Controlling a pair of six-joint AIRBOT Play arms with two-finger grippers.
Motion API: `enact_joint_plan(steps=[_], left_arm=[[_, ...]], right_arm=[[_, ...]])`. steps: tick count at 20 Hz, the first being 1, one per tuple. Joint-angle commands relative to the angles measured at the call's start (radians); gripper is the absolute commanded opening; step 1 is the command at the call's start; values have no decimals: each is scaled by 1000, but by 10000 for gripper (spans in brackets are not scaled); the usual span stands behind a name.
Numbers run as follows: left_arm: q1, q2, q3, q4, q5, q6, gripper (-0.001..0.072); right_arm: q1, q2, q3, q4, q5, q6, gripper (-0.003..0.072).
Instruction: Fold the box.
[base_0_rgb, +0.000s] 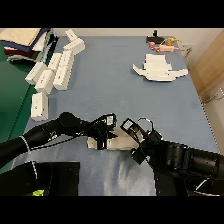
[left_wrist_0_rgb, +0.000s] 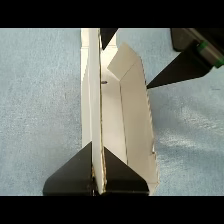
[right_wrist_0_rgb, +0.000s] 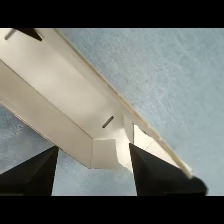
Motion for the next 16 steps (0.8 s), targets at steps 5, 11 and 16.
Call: enact_joint_plan(steps=[5, 11, 16], left_arm=[[0, -1, 0, 0, 0, 0, 12], [0, -1, 0, 0, 0, 0, 13], [0, -1, 0, 0, 0, 0, 13]], right_arm=[[-90, 80, -74, -39, 136, -197, 720], [-314, 249, -238, 307, 348, -784, 720], [-653, 199, -238, 869, 303, -1538, 720]])
